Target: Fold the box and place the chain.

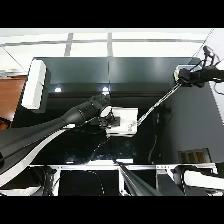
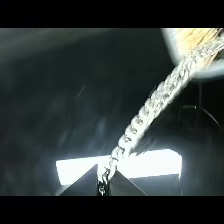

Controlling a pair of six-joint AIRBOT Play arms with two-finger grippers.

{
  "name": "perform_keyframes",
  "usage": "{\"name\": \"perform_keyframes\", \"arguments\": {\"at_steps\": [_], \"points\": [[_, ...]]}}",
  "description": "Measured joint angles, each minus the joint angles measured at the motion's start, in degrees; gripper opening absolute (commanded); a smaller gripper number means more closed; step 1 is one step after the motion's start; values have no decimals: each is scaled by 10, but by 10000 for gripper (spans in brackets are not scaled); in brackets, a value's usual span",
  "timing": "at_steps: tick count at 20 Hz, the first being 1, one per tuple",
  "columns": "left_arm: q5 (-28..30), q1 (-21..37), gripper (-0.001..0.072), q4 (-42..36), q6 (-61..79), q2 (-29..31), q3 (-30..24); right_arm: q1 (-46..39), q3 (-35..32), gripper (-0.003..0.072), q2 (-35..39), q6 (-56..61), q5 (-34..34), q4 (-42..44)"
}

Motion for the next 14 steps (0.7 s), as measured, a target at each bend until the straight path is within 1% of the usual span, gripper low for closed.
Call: {"name": "perform_keyframes", "arguments": {"at_steps": [3,6,10,14], "points": [[1,0,29,0,0,0,0,-1,-2,22,83,-39,105,19],[1,0,29,0,0,0,0,-1,-27,22,166,-76,174,72],[1,0,29,0,0,0,0,0,-94,22,258,-123,225,192],[1,0,29,0,0,0,0,31,-147,22,301,-149,234,312]]}}
